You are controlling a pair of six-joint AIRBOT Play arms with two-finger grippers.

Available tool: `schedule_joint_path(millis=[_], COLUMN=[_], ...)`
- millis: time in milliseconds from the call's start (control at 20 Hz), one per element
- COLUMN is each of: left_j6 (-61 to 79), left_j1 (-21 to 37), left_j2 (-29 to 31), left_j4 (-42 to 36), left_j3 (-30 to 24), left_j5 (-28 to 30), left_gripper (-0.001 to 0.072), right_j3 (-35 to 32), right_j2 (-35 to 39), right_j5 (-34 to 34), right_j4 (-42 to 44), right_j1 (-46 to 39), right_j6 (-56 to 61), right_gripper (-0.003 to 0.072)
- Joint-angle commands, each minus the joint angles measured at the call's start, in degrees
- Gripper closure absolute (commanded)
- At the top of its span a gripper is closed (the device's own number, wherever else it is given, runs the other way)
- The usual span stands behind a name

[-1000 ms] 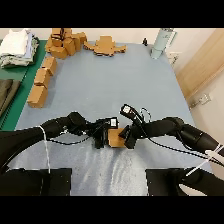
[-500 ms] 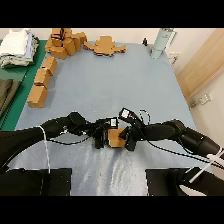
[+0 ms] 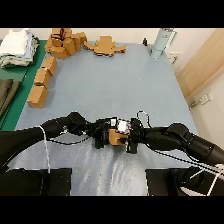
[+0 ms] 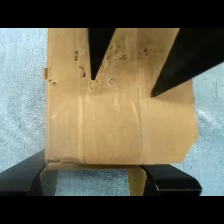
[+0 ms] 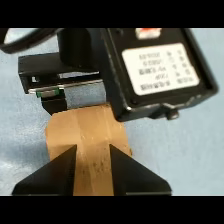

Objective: Fold the box.

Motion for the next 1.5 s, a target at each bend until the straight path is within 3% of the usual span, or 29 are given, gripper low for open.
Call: schedule_joint_path(millis=[0, 50, 600, 850, 1150, 1300, 1400, 1450], left_j6=[-0.02, -0.02, -0.02, 0.00, -0.02, 0.00, -0.02, -0.02], left_j1=[0.02, 0.02, 0.02, 0.02, 0.00, 0.00, 0.02, 0.02], left_j2=[-0.02, -0.02, -0.02, -0.02, -0.02, -0.02, -0.02, -0.02], left_j4=[0.00, 0.00, 0.00, 0.00, 0.00, 0.00, 0.00, 0.00], left_j3=[0.00, 0.00, 0.00, 0.00, 0.00, 0.00, 0.00, 0.00], left_j5=[0.00, 0.02, 0.02, 0.02, 0.02, 0.02, 0.02, 0.02], left_gripper=[0.0410, 0.0410, 0.0410, 0.0410, 0.0410, 0.0410, 0.0410, 0.0410], right_j3=[0.02, 0.02, -0.11, -1.07, -1.07, -1.07, -1.07, -1.07], right_j2=[0.24, 0.22, -1.16, -4.50, -5.25, -5.90, -6.40, -6.40], right_j5=[0.48, 0.52, -1.01, 4.48, 5.46, 5.49, 5.49, 5.46], right_j4=[-1.70, -1.68, -1.95, -6.49, -7.04, -7.28, -7.26, -7.23], right_j1=[0.46, 0.48, 3.28, 4.66, 4.66, 4.66, 4.66, 4.66], right_j6=[-4.44, -5.05, -12.11, -12.07, -12.02, -11.98, -11.93, -11.87], right_gripper=[0.0230, 0.0173, 0.0167, 0.0167, 0.0167, 0.0189, 0.0297, 0.0316])
